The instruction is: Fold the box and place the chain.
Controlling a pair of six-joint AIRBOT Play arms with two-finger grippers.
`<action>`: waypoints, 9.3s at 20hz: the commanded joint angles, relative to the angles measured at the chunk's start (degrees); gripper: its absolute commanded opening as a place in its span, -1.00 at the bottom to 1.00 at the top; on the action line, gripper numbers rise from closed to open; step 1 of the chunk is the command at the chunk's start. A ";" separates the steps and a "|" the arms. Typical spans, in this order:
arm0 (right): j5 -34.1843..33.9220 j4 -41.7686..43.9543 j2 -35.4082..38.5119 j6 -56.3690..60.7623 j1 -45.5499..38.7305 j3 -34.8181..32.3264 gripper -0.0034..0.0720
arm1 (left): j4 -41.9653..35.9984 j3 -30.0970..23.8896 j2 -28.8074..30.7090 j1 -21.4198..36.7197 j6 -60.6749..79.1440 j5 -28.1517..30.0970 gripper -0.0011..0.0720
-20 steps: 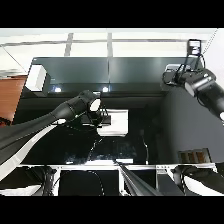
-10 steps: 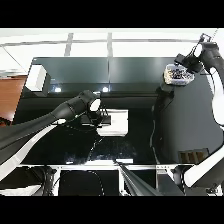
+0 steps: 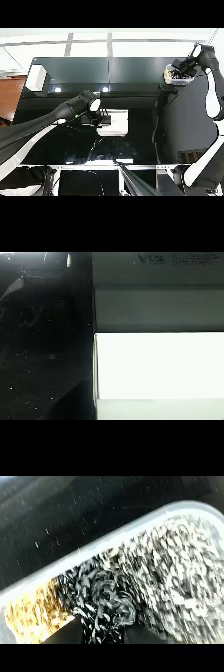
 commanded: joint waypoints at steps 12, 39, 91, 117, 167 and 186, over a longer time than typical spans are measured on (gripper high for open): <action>7.15 11.82 37.83 -24.33 0.98 -0.46 -0.87 | -0.07 0.02 0.00 0.04 0.00 -0.02 -0.90; -4.76 45.70 55.98 -28.61 34.47 -49.35 -0.87 | -0.07 0.02 0.00 0.04 0.00 -0.02 -0.90; -5.86 8.68 54.90 -20.39 36.46 -56.33 -0.08 | 9.09 -29.94 42.05 24.52 4.59 2.32 0.90; -5.33 8.90 54.90 -17.20 36.52 -56.33 -0.08 | -54.64 -32.11 15.63 23.10 146.79 22.27 1.00; -11.21 39.58 47.23 -95.36 38.99 -64.24 -0.12 | -55.89 -32.11 15.08 19.10 149.17 22.99 0.25; -10.40 38.66 46.40 -95.03 40.26 -65.44 0.16 | -55.89 -32.11 15.08 19.10 149.17 22.99 0.25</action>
